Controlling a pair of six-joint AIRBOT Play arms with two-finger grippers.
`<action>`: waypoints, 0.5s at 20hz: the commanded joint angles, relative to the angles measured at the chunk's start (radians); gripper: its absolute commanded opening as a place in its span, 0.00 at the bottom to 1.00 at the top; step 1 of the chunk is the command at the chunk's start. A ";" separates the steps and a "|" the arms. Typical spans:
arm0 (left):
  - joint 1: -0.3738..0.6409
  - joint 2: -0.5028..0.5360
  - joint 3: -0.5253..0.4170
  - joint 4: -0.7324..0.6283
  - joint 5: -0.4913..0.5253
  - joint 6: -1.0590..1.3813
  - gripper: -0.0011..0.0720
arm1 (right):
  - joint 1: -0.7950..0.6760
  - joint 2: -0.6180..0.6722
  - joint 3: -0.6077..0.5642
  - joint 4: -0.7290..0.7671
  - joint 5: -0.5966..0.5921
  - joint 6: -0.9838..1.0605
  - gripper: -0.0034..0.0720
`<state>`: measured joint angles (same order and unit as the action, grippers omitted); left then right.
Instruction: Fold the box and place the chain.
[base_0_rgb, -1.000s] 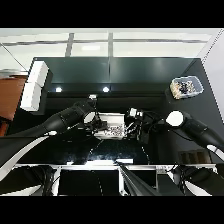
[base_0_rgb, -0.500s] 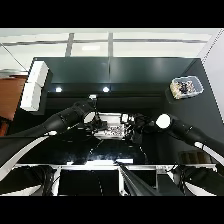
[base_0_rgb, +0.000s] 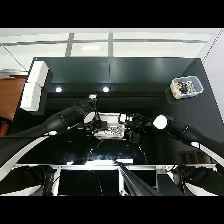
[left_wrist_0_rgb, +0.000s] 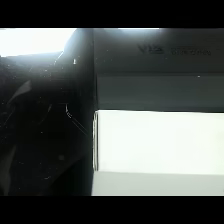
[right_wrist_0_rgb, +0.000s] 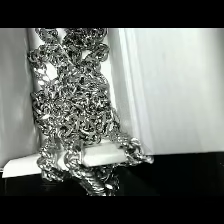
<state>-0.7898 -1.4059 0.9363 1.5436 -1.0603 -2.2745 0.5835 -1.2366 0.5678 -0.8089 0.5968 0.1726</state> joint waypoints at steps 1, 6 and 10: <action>0.001 -0.001 0.000 0.000 -0.003 0.000 0.06 | 0.000 0.005 0.000 -0.003 0.021 0.007 0.27; 0.001 -0.001 0.000 0.001 -0.018 0.000 0.06 | -0.014 0.090 0.000 -0.096 0.044 0.196 0.07; 0.001 -0.001 0.000 0.000 -0.019 0.000 0.06 | -0.042 0.276 0.002 -0.186 0.112 0.502 0.07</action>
<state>-0.7898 -1.4063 0.9363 1.5436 -1.0706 -2.2742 0.5564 -1.0710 0.5671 -0.9272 0.6640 0.4587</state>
